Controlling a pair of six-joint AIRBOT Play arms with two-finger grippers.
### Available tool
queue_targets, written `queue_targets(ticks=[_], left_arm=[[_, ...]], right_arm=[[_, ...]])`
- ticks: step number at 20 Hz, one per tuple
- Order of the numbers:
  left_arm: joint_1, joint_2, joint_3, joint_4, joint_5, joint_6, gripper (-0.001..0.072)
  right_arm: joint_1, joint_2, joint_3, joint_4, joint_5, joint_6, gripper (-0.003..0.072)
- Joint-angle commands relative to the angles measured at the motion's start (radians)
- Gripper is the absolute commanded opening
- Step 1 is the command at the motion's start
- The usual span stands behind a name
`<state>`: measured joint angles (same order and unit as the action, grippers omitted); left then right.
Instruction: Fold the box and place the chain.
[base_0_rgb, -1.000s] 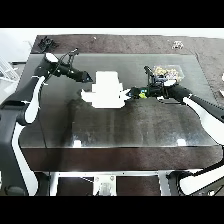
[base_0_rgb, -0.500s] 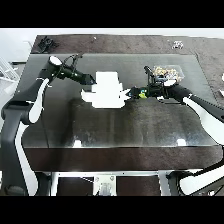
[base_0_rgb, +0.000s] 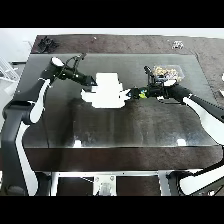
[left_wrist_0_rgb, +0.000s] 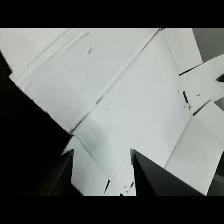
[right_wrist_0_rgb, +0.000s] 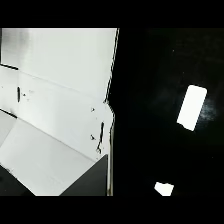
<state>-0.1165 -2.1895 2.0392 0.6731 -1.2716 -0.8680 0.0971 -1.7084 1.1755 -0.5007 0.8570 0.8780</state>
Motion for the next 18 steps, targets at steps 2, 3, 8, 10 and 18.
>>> queue_targets(ticks=[2,3,8,10,18], left_arm=[[0.001,0.042,0.000,0.117,0.050,0.013,0.0418],[0.001,0.051,0.000,0.132,0.060,0.012,0.0417],[0.000,0.038,-0.005,0.139,0.060,0.004,0.0418],[0.000,0.020,-0.005,0.109,0.052,0.004,0.0435],[0.000,-0.025,-0.005,-0.030,-0.002,0.032,0.0435]], right_arm=[[0.000,0.000,0.000,-0.008,0.000,0.001,0.0005],[0.000,0.000,0.000,-0.008,0.000,0.001,0.0005],[0.000,0.000,0.000,-0.008,0.001,0.001,0.0005],[0.000,0.000,0.000,-0.008,0.000,0.001,0.0005],[0.000,0.000,0.000,-0.008,0.000,0.000,0.0005]])
